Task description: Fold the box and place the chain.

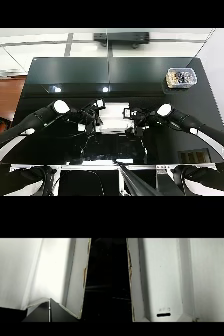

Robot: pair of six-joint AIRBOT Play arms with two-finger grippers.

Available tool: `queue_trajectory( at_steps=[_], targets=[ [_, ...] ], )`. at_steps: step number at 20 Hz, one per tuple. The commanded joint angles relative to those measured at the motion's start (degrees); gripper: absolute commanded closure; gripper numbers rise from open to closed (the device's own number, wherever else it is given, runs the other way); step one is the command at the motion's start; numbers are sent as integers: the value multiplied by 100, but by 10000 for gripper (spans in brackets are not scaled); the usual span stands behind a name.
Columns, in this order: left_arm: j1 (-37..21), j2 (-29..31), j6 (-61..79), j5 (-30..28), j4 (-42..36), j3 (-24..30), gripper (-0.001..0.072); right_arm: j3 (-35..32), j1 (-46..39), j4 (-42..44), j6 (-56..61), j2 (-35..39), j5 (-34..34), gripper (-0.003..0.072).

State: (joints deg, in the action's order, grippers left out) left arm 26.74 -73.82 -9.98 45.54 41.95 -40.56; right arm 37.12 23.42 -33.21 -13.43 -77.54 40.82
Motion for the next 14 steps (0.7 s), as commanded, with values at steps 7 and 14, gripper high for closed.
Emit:
queue_trajectory(
  at_steps=[7,14],
  targets=[
    [-1217,1733,-3888,772,2330,0,685,0,4,15,59,0,-74,551],
    [-3609,1224,-7012,2463,1410,710,684,0,4,15,59,0,-72,551]
  ],
)
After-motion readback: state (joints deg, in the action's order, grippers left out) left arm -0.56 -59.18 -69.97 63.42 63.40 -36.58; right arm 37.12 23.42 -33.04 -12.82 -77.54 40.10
